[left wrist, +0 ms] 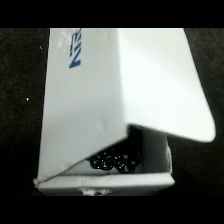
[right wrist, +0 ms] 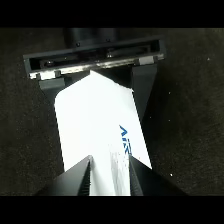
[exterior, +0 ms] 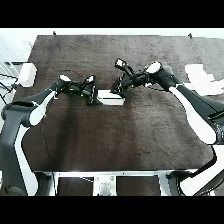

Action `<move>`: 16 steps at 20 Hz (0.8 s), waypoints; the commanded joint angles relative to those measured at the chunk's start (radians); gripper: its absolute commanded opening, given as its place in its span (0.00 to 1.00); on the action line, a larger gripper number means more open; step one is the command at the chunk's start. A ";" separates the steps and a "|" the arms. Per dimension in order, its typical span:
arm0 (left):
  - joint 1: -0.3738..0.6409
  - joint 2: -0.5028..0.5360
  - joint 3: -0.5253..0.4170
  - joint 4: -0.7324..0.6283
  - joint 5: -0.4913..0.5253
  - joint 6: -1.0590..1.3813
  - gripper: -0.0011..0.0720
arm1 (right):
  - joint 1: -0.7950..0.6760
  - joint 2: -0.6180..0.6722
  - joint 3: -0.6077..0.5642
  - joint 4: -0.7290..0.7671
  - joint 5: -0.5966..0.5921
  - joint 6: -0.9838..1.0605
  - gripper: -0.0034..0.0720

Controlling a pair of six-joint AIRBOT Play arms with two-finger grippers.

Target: Fold the box and place the chain.

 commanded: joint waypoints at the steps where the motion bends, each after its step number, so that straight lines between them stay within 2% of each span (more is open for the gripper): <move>1: 0.000 0.000 0.000 0.000 0.000 0.000 0.74 | 0.002 -0.001 0.009 -0.005 0.008 0.000 0.38; 12: 0.000 0.000 0.000 0.000 0.000 0.000 0.74 | 0.000 -0.002 0.009 -0.062 0.021 0.005 0.41; 15: 0.000 0.000 0.000 0.000 0.000 0.000 0.74 | 0.000 -0.006 0.009 -0.079 0.023 0.009 0.44; 16: 0.000 0.000 0.000 0.000 0.000 0.000 0.74 | 0.000 -0.009 0.009 -0.082 0.023 0.008 0.50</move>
